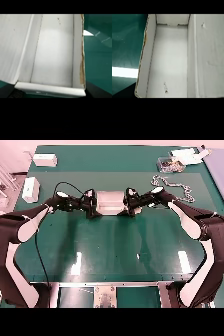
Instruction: Fold the box and place the chain.
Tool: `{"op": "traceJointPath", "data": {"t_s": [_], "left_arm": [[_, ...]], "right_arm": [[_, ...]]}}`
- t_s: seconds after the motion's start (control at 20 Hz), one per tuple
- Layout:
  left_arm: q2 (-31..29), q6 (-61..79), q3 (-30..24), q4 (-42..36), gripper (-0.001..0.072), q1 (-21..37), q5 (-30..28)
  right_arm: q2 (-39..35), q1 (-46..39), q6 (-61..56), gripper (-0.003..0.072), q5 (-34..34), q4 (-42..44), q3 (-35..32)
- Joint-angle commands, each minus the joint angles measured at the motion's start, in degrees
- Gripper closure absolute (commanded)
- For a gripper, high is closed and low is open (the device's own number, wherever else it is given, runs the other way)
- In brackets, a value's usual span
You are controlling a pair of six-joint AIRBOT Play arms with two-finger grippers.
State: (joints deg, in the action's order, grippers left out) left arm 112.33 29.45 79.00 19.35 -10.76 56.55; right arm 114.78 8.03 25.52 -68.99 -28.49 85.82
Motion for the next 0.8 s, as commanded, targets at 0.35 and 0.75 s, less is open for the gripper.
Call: {"op": "traceJointPath", "data": {"t_s": [0.35,0.75], "left_arm": [[0.2,0.6,0.0,-1.7,-0.0003,0.1,1.0],[0.1,0.9,0.3,-2.5,-0.0011,0.2,3.0]], "right_arm": [[0.0,0.0,0.0,0.0103,-0.1,0.0,0.0],[0.0,0.0,0.0,0.0102,-0.1,0.0,0.0]]}}
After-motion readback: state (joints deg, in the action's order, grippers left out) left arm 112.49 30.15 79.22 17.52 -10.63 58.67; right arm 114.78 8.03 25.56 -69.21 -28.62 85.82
